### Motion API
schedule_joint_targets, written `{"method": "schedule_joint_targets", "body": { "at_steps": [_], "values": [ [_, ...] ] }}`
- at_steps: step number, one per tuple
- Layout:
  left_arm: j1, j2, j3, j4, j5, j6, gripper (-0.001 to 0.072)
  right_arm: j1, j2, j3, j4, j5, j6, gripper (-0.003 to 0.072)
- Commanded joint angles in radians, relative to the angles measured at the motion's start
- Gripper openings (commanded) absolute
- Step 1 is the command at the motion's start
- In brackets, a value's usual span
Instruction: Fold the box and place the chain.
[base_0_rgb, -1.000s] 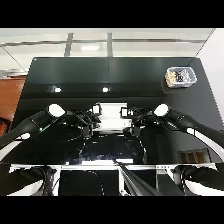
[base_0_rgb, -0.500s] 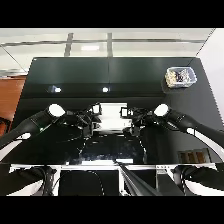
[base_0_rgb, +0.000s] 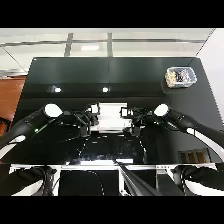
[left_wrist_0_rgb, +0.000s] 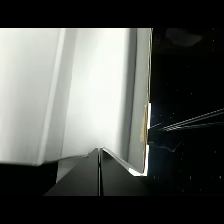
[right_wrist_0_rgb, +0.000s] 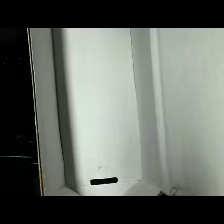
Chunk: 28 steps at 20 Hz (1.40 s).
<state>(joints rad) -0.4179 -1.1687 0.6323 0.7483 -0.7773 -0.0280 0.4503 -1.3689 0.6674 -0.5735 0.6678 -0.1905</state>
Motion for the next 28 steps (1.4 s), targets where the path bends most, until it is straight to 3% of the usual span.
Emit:
{"method": "schedule_joint_targets", "body": {
  "at_steps": [1,4,6,10,14,18,21,24,28],
  "values": [
    [0.043,0.119,0.023,0.27,-0.032,-0.351,0.0025,0.0,-0.001,0.0,0.0,0.001,-0.002,0.0241],
    [0.137,0.243,0.033,0.423,-0.118,-0.578,0.0026,0.0,-0.001,0.0,0.0,0.001,-0.002,0.0241],
    [0.222,0.29,0.033,0.428,-0.192,-0.818,0.0025,0.0,-0.001,0.0,0.0,0.001,-0.002,0.0241],
    [0.406,0.285,0.031,0.422,-0.365,-1.162,0.0024,0.0,-0.001,0.0,0.0,0.001,-0.001,0.0241],
    [0.517,0.243,0.025,0.382,-0.452,-1.287,0.0024,0.0,-0.001,0.0,0.0,0.001,-0.002,0.0241],
    [0.517,0.081,-0.005,0.185,-0.462,-1.286,0.0024,0.0,-0.001,0.0,0.0,0.001,-0.001,0.0241],
    [0.482,-0.069,-0.004,0.027,-0.41,-1.192,0.0023,0.0,-0.001,0.0,0.0,0.001,-0.002,0.0241],
    [0.452,-0.186,-0.004,0.019,-0.357,-1.18,0.0023,0.0,-0.001,0.0,0.0,0.001,-0.002,0.0241],
    [0.384,-0.23,-0.004,-0.079,-0.306,-1.097,0.0023,0.0,-0.001,0.0,0.0,0.001,-0.001,0.0241]
  ]
}}
